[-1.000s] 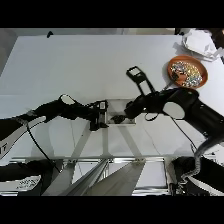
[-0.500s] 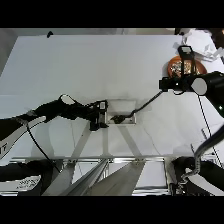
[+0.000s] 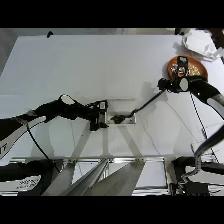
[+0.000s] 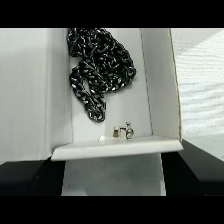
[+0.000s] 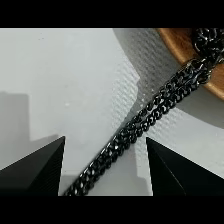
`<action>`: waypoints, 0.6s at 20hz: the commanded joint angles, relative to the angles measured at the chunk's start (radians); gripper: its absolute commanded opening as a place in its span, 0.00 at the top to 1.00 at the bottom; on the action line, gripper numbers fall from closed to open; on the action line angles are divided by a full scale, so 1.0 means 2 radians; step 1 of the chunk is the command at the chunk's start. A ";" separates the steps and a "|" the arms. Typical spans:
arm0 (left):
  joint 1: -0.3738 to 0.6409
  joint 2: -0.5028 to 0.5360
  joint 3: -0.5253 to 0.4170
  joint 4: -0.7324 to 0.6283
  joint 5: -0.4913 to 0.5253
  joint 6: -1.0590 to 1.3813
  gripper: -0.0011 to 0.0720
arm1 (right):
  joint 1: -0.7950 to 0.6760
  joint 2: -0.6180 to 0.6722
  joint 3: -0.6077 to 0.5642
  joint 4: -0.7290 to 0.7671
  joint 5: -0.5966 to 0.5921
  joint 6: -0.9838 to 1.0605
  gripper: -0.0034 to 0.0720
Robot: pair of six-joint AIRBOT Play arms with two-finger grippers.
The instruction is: Fold the box and place the chain.
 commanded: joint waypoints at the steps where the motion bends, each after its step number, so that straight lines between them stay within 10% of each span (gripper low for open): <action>1: 0.000 0.000 0.000 0.000 0.000 0.000 0.53 | -0.009 -0.026 0.000 -0.009 -0.029 0.055 0.26; 12: 0.000 0.000 0.000 0.000 0.000 0.000 0.53 | -0.027 -0.048 0.000 -0.021 -0.080 0.094 0.40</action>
